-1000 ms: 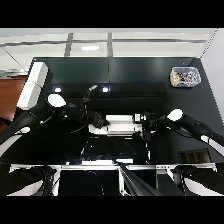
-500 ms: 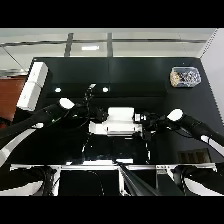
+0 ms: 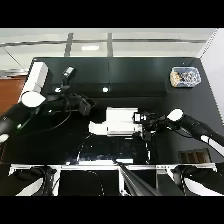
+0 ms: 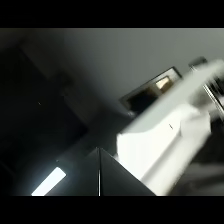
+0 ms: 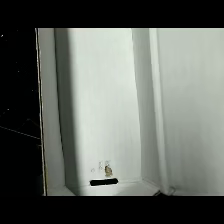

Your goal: Fold the box and place the chain.

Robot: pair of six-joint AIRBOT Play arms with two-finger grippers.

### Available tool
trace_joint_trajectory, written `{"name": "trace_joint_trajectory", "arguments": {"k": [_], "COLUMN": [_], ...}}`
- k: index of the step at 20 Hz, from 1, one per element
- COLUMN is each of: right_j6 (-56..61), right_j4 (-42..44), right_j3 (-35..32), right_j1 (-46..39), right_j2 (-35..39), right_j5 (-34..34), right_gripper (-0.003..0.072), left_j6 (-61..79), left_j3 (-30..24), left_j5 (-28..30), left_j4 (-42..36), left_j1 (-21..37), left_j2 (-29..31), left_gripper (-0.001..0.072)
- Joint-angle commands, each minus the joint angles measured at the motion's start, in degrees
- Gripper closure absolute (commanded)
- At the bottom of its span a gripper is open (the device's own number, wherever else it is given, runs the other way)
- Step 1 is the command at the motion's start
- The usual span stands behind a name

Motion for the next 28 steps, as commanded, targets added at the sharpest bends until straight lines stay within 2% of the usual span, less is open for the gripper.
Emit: {"name": "trace_joint_trajectory", "arguments": {"k": [1, 2, 3, 4, 8, 10, 13, 16, 18, 19, 20, 21, 22, 26, 28], "right_j6": [0.02, 0.02, 0.02, 0.02, 0.02, 0.02, 0.02, 0.02, 0.02, 0.02, 0.02, 0.02, 0.02, 0.02, 0.02], "right_j4": [0.02, 0.02, 0.02, 0.02, 0.02, 0.02, 0.02, 0.02, 0.02, 0.02, 0.02, 0.02, 0.02, 0.02, 0.02], "right_j3": [-0.02, -0.02, -0.02, -0.02, -0.02, -0.02, -0.02, -0.02, -0.02, -0.02, -0.02, -0.02, -0.02, -0.02, -0.02], "right_j1": [0.04, 0.04, 0.04, 0.04, 0.04, 0.04, 0.04, 0.04, 0.04, 0.04, 0.04, 0.04, 0.04, 0.04, 0.04], "right_j2": [-0.04, -0.04, -0.04, -0.04, -0.04, -0.04, -0.04, -0.04, -0.04, -0.04, -0.04, -0.04, -0.04, -0.04, -0.04], "right_j5": [0.02, 0.02, 0.02, 0.02, 0.04, 0.02, 0.02, 0.02, 0.02, 0.02, 0.02, 0.02, 0.02, 0.02, 0.02], "right_gripper": [0.0511, 0.0511, 0.0511, 0.0511, 0.0511, 0.0511, 0.0511, 0.0511, 0.0511, 0.0511, 0.0511, 0.0511, 0.0511, 0.0511, 0.0511], "left_j6": [16.24, 21.94, 27.26, 34.16, 39.06, 39.01, 36.35, 35.43, 36.37, 37.11, 37.11, 37.13, 37.16, 37.13, 37.07], "left_j3": [-6.40, -7.34, -7.85, -8.15, -7.37, -4.87, -1.49, -0.22, -0.24, -0.24, -0.24, -0.24, -0.24, -0.24, -0.24], "left_j5": [-8.94, -12.52, -13.05, -10.95, 5.14, 5.11, 5.55, 4.33, 1.64, 0.59, 0.35, 0.39, 0.68, 2.93, 4.76], "left_j4": [-1.57, 0.26, 2.71, 5.75, 17.46, 14.84, 13.84, 13.64, 12.90, 12.68, 11.89, 10.51, 9.14, 6.21, 0.96], "left_j1": [1.62, 0.59, -0.94, -3.28, -13.35, -15.28, -15.13, -13.94, -13.94, -14.01, -14.01, -14.01, -14.03, -15.82, -17.00], "left_j2": [5.64, 4.48, 3.26, 1.86, -2.58, -6.21, -11.15, -12.57, -12.59, -12.59, -12.59, -12.59, -12.59, -13.60, -15.50], "left_gripper": [0.0681, 0.0677, 0.0481, -0.0010, 0.0002, 0.0002, 0.0003, 0.0033, 0.0155, 0.0260, 0.0419, 0.0523, 0.0549, 0.0549, 0.0547]}}
